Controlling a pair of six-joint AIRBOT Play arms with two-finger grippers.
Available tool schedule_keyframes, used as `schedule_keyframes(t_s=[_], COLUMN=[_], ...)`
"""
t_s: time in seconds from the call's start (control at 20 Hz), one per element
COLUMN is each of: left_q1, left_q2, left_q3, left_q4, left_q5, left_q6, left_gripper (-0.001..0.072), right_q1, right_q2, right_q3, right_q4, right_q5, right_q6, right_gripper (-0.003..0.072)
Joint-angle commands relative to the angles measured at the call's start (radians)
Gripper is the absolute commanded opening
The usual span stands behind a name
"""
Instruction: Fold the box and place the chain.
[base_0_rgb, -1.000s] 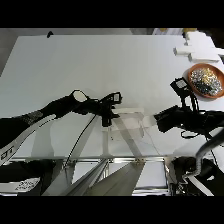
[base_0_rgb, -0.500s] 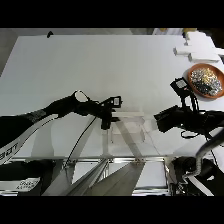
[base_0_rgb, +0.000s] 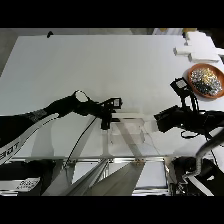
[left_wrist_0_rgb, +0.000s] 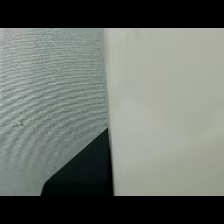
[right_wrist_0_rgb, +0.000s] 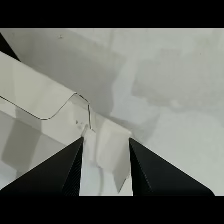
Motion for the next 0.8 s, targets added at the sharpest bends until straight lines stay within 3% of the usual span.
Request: schedule_keyframes(t_s=[0.0, 0.1, 0.4, 0.75], left_q1=[0.000, 0.000, 0.004, 0.039], left_q2=[0.000, 0.014, 0.094, 0.100], left_q3=[0.000, 0.000, 0.000, 0.000], left_q4=[-0.008, -0.014, -0.030, -0.089], left_q5=[-0.002, -0.002, -0.001, -0.009], left_q6=[0.001, 0.000, 0.002, -0.084], left_gripper=[0.0110, 0.0226, 0.0230, 0.0225], right_q1=[0.001, 0.001, 0.000, 0.001], right_q2=[0.000, 0.000, -0.001, -0.001], right_q3=[0.000, 0.000, 0.000, 0.000], right_q4=[0.000, 0.000, 0.001, 0.001], right_q5=[0.000, 0.001, 0.001, 0.002], right_q6=[0.000, 0.000, 0.000, 0.000], right_gripper=[0.0317, 0.0317, 0.0317, 0.0317])
